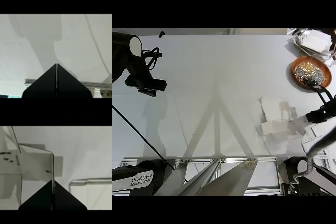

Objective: Fold the box and place the chain.

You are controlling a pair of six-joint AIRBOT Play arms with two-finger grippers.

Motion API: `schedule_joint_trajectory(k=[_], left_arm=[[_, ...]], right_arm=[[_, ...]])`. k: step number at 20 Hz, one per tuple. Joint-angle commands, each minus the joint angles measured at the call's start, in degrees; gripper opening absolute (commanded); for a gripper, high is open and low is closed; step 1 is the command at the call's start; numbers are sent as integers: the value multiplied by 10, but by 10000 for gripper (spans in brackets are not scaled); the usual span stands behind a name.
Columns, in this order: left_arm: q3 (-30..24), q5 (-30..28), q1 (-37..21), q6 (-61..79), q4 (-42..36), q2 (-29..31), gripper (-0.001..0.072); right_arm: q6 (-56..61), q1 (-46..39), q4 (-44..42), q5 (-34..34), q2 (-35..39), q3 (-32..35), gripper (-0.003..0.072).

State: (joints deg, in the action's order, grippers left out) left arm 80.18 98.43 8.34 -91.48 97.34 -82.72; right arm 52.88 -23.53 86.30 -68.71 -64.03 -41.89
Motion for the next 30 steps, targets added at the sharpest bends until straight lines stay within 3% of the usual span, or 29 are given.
schedule_joint_trajectory(k=[1,8,13,15,17,24,25,27,30], left_arm=[[0,0,0,0,0,0,10],[0,-1,0,32,0,0,10],[0,0,0,32,0,0,10],[0,-31,0,30,-6,0,10],[0,-119,0,30,-28,0,10],[-1,-240,0,102,-202,-12,12],[-1,-235,0,169,-263,-21,56],[-1,-198,0,306,-393,-48,339],[-11,-132,0,477,-578,-102,518]], right_arm=[[-59,57,-166,30,57,23,11],[-64,233,-344,215,180,177,11],[12,331,-340,356,186,199,12],[24,342,-340,369,186,199,13],[24,342,-337,363,186,199,13],[24,342,-336,342,186,199,15],[24,342,-336,338,186,199,15],[24,342,-336,334,186,199,15],[23,342,-336,331,186,199,15]])
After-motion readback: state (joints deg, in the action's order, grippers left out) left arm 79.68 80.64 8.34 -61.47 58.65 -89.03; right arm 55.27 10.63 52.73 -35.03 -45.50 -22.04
